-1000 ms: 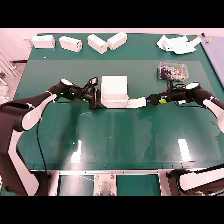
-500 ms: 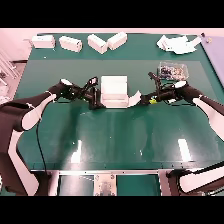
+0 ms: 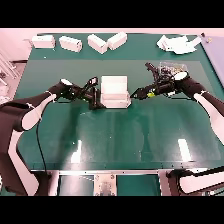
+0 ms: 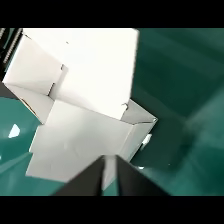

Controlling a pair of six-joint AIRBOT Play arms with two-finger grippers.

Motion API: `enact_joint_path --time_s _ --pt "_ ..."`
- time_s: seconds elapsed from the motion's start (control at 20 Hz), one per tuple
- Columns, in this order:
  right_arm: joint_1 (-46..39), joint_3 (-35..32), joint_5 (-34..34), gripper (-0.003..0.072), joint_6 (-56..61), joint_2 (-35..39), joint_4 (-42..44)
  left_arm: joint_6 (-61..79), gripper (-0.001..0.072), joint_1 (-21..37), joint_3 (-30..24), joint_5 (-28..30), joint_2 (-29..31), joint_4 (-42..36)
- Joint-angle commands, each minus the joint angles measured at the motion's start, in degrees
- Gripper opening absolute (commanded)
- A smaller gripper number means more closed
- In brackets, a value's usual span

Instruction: Fold the box and place the chain.

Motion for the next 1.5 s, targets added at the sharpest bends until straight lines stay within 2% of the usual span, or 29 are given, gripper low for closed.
enact_joint_path --time_s 0.0,0.3,0.4,0.45,0.5,0.65,1.2,1.25,1.3,1.45 --pt "1.20 0.28 0.11 0.0297 0.55 0.33 -0.66 0.02 0.0469 -0.02 0.04 0.00 0.00 -0.02" --pt "1.31 0.28 -0.83 0.0298 0.42 0.33 -2.67 0.00 0.0468 -0.02 0.04 0.00 0.00 -0.02" --pt "1.75 0.28 -1.44 0.0349 0.44 0.33 -2.67 0.00 0.0469 -0.02 0.04 0.00 0.00 -0.02" --pt "1.90 0.28 -1.46 0.0401 0.44 0.33 -2.67 0.00 0.0469 -0.02 0.04 0.00 0.00 -0.02" --pt "1.95 0.28 -1.79 0.0414 0.42 0.33 -2.75 0.00 0.0469 -0.02 0.04 0.00 0.00 -0.02" --pt "1.33 0.28 -3.43 0.0414 0.44 0.33 -2.93 0.00 0.0468 -0.02 0.04 0.00 0.00 0.00" --pt "2.25 0.13 -2.23 0.0419 0.66 -1.05 -2.32 0.00 0.0469 -0.02 0.04 -0.02 0.00 -0.02" --pt "2.60 0.17 -2.25 0.0440 0.68 -1.05 -1.18 0.00 0.0469 -0.02 0.04 -0.04 0.00 -0.02" --pt "2.97 0.17 -2.23 0.0492 0.68 -1.05 0.13 0.00 0.0468 -0.02 0.04 -0.07 0.02 -0.02" --pt "3.74 0.15 -2.19 0.0505 2.62 -1.03 0.46 0.00 0.0469 -0.02 0.04 -0.20 0.00 -0.02"
